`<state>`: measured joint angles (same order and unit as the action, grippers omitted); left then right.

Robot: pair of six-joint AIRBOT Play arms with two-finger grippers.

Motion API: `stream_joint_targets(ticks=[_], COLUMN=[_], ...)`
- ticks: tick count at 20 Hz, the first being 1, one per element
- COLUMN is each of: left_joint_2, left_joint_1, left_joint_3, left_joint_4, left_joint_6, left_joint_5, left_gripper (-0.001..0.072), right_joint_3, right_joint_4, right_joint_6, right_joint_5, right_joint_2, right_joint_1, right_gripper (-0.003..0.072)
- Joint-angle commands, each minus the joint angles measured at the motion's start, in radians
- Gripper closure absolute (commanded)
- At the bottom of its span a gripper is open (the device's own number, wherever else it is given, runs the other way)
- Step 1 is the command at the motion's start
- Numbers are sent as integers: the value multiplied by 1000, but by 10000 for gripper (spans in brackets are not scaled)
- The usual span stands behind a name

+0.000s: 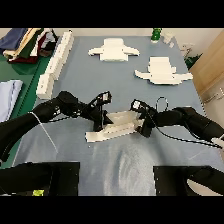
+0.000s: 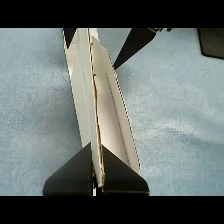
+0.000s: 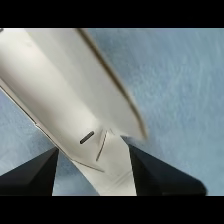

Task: Fold the box.

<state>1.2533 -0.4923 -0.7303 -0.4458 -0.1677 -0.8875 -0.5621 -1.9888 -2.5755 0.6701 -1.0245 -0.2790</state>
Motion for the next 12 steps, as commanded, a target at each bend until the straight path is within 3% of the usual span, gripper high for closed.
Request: stream_joint_targets(ticks=[1, 12], left_joint_2=[-1, -1], left_joint_1=[-1, -1], left_joint_3=[0, 0], left_joint_4=[0, 0], left_joint_6=[-1, 0], left_joint_5=[-11, -10], left_gripper=[695, 695], right_joint_3=[0, 0], right_joint_4=[-80, -203], right_joint_6=[-222, -380], right_joint_5=[-3, 77], right_joint_2=[-3, -62], right_joint_1=[0, 1], right_gripper=[21, 53])
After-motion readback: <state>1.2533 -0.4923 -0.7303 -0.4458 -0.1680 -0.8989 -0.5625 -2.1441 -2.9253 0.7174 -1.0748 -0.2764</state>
